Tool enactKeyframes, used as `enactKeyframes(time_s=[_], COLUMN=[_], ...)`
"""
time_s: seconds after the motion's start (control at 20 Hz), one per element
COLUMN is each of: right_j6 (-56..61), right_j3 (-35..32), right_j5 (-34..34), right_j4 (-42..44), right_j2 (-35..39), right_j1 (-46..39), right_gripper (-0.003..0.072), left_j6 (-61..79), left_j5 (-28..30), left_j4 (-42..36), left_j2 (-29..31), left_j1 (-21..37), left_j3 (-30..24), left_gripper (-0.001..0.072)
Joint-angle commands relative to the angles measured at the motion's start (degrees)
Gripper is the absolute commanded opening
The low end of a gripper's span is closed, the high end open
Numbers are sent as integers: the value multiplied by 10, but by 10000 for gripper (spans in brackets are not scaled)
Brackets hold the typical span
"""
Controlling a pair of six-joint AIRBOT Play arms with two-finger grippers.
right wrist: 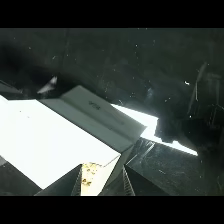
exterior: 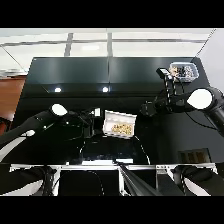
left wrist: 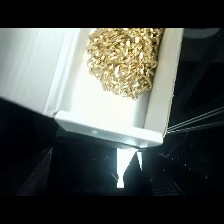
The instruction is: Fold the box and place the chain.
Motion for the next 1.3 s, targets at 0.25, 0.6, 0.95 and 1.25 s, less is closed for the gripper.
enactKeyframes(time_s=[0.25, 0.6, 0.95, 1.25], right_j6=[0, 0, 0, 0], right_j3=[0, 0, 0, 0], right_j5=[-12, -13, -24, -26], right_j4=[0, 0, 0, 0], right_j2=[0, 0, 0, 0], right_j1=[1, 1, 1, 1], right_gripper=[310, 310, 310, 310], left_j6=[73, 76, 79, 78], left_j5=[-47, -57, -56, -45], left_j4=[-4, -5, -10, -12], left_j2=[-22, -29, -30, -30], left_j1=[30, 22, 9, -12], left_j3=[24, 33, 33, 33], left_gripper=[709, 708, 708, 709])
